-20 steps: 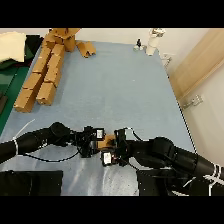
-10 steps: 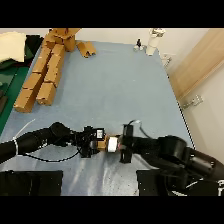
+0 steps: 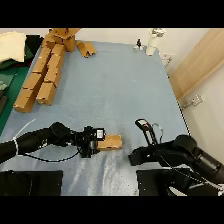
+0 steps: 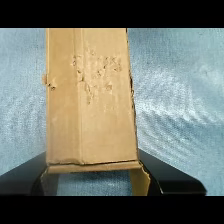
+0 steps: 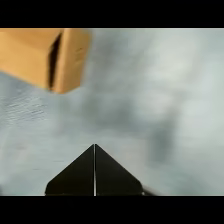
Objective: Fold the box.
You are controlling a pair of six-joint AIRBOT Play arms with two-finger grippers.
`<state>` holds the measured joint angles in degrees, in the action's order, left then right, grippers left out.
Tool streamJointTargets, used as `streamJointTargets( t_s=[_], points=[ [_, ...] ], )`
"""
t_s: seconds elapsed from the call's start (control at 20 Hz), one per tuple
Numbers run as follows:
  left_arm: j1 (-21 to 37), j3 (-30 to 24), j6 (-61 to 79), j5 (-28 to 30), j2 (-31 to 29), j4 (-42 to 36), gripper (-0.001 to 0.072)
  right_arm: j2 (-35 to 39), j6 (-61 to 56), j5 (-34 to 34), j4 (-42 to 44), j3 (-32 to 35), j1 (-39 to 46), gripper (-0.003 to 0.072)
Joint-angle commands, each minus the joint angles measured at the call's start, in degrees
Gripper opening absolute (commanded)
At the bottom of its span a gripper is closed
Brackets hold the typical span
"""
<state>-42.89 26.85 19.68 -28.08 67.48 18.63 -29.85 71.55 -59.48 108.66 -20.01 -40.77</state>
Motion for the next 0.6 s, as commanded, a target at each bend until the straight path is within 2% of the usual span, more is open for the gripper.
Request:
streamJointTargets(
  t_s=[0.0, 0.15, 0.2, 0.55],
  points=[
    [0.0, 0.0, 0.0, 0.0, 0.0, 0.0, 0.059, -0.6, 4.2, 19.0, 28.9, 6.5, 1.0, 0.0002],
    [0.0, 0.0, 0.0, 0.0, 0.0, 0.0, 0.059, -0.7, 4.2, 31.1, 29.2, 6.2, 0.0, 0.0002],
    [0.0, 0.0, 0.0, 0.0, 0.0, 0.0, 0.059, -0.7, 4.2, 33.1, 29.0, 6.2, 0.0, 0.0002],
    [0.0, 0.0, 0.0, 0.0, 0.0, 0.0, 0.059, -3.2, 4.6, 33.3, 26.5, 6.2, 0.0, 0.0002]
  ],
)
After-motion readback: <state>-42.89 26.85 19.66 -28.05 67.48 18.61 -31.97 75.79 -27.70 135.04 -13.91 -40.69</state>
